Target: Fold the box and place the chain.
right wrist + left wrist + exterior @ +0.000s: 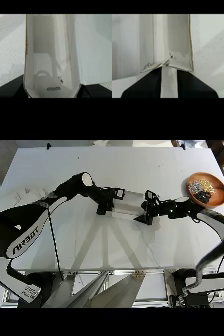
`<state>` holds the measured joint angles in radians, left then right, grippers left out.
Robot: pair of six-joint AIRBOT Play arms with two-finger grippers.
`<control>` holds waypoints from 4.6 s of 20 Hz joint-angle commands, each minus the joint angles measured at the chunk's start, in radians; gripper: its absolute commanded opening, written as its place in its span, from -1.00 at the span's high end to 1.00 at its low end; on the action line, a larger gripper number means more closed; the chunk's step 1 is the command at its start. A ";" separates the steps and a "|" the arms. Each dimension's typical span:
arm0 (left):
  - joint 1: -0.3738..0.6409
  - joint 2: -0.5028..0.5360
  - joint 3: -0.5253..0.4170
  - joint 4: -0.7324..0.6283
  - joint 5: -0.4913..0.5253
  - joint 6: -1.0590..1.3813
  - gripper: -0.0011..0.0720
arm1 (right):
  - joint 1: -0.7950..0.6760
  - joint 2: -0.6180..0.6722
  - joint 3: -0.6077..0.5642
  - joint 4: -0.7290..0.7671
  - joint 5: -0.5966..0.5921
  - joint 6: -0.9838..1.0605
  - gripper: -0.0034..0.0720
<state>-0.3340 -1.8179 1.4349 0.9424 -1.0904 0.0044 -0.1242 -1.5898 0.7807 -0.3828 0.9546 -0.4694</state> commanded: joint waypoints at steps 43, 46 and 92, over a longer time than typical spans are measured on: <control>0.215 0.272 -0.391 0.187 0.225 -1.073 0.95 | 0.000 0.000 0.001 0.002 -0.001 0.000 -0.54; 0.215 0.252 -0.391 0.142 0.227 -1.079 0.95 | 0.000 0.000 0.001 0.002 -0.001 0.000 -0.54; 0.127 0.186 -0.391 -0.071 0.297 -0.924 0.95 | 0.000 0.000 0.001 0.002 -0.001 0.000 -0.54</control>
<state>-0.2008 -1.6241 1.0447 0.8581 -0.7933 -0.9096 -0.1238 -1.5898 0.7811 -0.3813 0.9539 -0.4694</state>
